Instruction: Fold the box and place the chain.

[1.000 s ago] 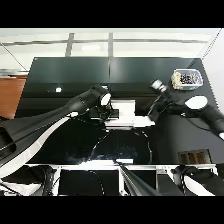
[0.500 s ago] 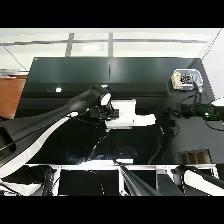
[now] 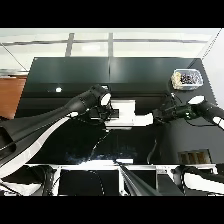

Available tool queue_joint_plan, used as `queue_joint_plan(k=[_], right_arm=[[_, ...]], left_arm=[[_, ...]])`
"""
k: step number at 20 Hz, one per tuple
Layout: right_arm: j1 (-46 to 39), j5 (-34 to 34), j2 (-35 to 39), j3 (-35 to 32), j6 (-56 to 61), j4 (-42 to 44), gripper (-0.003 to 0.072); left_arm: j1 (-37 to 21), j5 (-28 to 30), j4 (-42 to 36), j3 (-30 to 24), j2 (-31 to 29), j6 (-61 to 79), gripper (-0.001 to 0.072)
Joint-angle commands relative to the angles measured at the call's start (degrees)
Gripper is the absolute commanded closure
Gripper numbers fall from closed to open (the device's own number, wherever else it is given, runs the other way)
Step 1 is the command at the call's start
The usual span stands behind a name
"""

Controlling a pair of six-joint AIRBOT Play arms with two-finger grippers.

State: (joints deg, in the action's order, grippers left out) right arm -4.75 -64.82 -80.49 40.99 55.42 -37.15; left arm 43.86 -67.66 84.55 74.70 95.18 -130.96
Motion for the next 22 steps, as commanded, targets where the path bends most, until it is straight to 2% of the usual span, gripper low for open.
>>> queue_joint_plan(k=[1, 3, 4, 7, 12, 13, 14, 17, 20, 22], right_arm=[[2.45, -7.04, -0.35, 4.22, -2.67, 1.75, 0.0652], [2.38, -10.91, -0.35, 6.93, -1.81, 1.84, 0.0154], [2.38, -12.04, -0.37, 7.58, -1.81, 3.26, 0.0079], [2.97, -12.74, -0.37, 7.69, -0.48, 8.39, 0.0083], [9.97, -8.09, -0.37, 8.70, 6.01, 4.92, 0.0091], [11.69, -7.04, -0.37, 9.44, 6.43, 4.79, 0.0176], [13.57, -5.84, -0.37, 10.45, 8.41, 3.10, 0.0211], [18.12, -3.63, -0.37, 13.07, 17.97, -7.63, 0.0211], [21.81, -1.25, -0.37, 14.21, 21.57, -10.80, 0.0212], [24.90, -0.26, -0.39, 15.37, 28.37, -17.09, 0.0212]], left_arm=[[-0.02, -0.02, 0.00, 0.04, 0.02, 0.26, 0.0682], [0.02, -0.02, 0.00, 0.04, 0.02, 0.26, 0.0682], [0.02, 0.00, 0.00, 0.04, 0.02, 0.24, 0.0682], [0.02, 0.02, 0.02, 0.04, 0.02, 0.24, 0.0682], [-0.07, 0.11, 0.02, 0.04, 0.02, 0.24, 0.0682], [-0.07, 0.09, 0.00, 0.04, 0.02, 0.24, 0.0682], [-0.07, 0.07, -0.02, 0.04, 0.02, 0.24, 0.0682], [-0.07, -0.13, -0.04, 0.04, 0.02, 0.24, 0.0682], [0.02, -0.11, -0.04, 0.04, 0.02, 0.24, 0.0682], [0.02, -0.33, -0.02, 0.04, 0.02, 0.26, 0.0682]])
